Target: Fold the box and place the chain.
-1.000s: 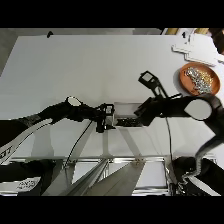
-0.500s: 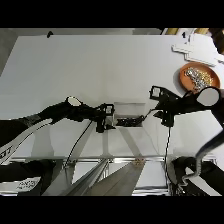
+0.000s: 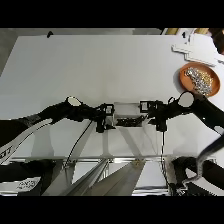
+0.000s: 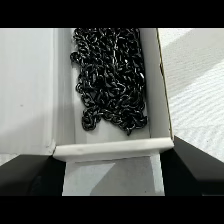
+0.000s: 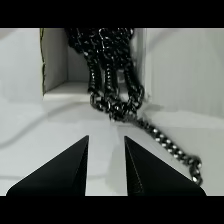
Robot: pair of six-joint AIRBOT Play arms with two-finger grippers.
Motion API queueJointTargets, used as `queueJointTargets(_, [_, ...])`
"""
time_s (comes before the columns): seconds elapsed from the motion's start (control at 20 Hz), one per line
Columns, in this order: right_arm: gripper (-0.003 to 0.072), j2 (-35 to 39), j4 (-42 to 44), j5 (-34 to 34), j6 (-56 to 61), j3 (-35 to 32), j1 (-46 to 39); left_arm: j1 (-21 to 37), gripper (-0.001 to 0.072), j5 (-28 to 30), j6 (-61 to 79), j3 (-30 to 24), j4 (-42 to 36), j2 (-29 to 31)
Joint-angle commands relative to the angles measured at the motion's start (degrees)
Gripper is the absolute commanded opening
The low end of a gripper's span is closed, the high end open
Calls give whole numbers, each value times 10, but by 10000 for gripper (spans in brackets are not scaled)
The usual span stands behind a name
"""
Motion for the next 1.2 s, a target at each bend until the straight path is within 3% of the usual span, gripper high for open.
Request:
queueJointTargets(0.0, [210,-26,44,-21,-28,-2,4,0,205,0,0,0,0,0])
queueJointTargets(0.05, [121,-32,46,-22,-30,-2,5,0,205,0,0,0,0,0])
queueJointTargets(0.15, [19,-33,44,-23,-29,-2,4,0,205,0,0,0,0,0])
queueJointTargets(0.35, [19,-33,35,-14,-19,-2,4,0,205,0,0,0,0,0])
queueJointTargets(0.6, [18,5,-25,-7,76,-2,4,0,205,0,0,0,0,0])
queueJointTargets(0.8, [19,33,-25,-10,53,-2,4,0,205,0,0,0,0,0])
queueJointTargets(0.85, [46,33,-25,-19,44,-2,4,0,205,0,0,0,0,0])
queueJointTargets(0.9, [220,32,-25,-31,33,-2,4,0,205,0,0,0,0,0])
queueJointTargets(0.95, [341,31,-24,-46,32,-2,4,0,205,0,0,0,0,0])
queueJointTargets(1.15, [330,15,2,-42,-35,-2,4,0,205,0,0,0,0,0])
